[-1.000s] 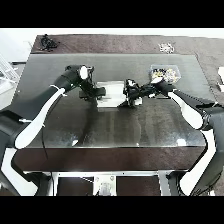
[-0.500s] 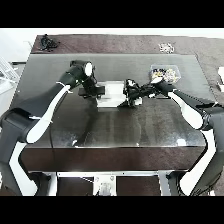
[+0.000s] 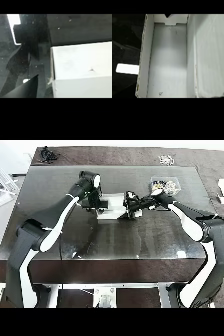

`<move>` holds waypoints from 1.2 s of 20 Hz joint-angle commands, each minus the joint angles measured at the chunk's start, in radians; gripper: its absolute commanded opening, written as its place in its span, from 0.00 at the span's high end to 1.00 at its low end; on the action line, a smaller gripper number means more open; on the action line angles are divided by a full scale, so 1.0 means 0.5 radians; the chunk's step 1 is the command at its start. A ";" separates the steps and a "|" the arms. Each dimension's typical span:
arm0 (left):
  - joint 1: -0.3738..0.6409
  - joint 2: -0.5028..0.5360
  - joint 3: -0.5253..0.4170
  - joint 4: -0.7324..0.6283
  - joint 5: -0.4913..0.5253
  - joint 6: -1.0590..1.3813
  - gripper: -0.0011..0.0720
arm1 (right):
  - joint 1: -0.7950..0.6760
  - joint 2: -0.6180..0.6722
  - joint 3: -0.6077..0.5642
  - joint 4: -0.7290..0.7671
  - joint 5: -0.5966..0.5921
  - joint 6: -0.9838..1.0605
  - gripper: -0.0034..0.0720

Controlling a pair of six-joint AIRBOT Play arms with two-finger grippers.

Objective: Fold the box and place the chain.

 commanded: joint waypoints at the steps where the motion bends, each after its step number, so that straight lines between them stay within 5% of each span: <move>1: -0.012 -0.031 0.037 0.016 -0.063 -0.002 0.71 | 0.000 -0.001 0.001 0.000 0.001 0.000 0.21; 2: -0.022 -0.031 0.037 0.026 -0.056 -0.002 0.90 | 0.000 -0.001 0.001 0.000 0.001 0.000 0.21; 10: -0.034 -0.030 0.038 0.017 -0.034 -0.002 0.90 | 0.000 -0.001 0.001 0.000 0.001 0.000 0.21; 11: -0.031 -0.026 0.039 0.012 -0.030 -0.002 0.72 | 0.001 -0.001 0.001 0.000 0.001 0.000 0.21; 12: -0.023 -0.018 0.039 -0.009 -0.039 -0.002 0.33 | 0.001 -0.001 0.001 0.000 0.001 0.000 0.21; 13: -0.006 -0.005 0.039 -0.040 -0.049 -0.002 0.26 | 0.001 -0.001 0.001 0.000 0.001 0.000 0.21; 19: 0.089 0.185 0.068 -0.147 -0.157 0.182 0.26 | 0.001 -0.001 0.001 0.000 0.001 0.000 0.21; 24: 0.359 0.407 0.055 -0.649 -0.191 1.505 0.26 | 0.001 -0.001 0.001 0.000 0.001 0.000 0.21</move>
